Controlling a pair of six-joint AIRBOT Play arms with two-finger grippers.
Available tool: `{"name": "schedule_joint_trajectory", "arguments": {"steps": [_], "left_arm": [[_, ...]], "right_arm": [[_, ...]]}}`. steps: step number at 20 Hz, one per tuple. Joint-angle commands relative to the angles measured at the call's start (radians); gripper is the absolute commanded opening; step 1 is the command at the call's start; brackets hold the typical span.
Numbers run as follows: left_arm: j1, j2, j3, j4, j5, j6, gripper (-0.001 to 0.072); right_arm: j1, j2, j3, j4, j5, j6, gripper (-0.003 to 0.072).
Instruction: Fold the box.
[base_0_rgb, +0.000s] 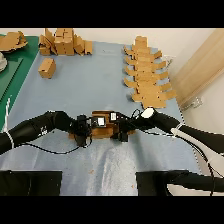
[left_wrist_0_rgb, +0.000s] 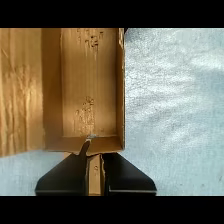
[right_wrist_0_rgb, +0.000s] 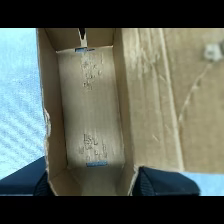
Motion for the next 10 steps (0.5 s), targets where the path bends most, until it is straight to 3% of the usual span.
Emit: {"name": "schedule_joint_trajectory", "arguments": {"steps": [1, 2, 10], "left_arm": [[-0.003, -0.001, 0.001, -0.002, 0.024, 0.002, 0.0082], [-0.003, -0.001, 0.001, -0.002, 0.034, 0.016, 0.0011], [-0.003, -0.002, 0.001, -0.061, 0.080, 0.026, 0.0011]], "right_arm": [[0.001, -0.001, 0.000, 0.000, 0.000, 0.000, 0.0581], [0.001, -0.001, 0.000, 0.000, 0.000, 0.000, 0.0581], [0.000, -0.001, 0.000, 0.000, 0.000, 0.000, 0.0581]]}}
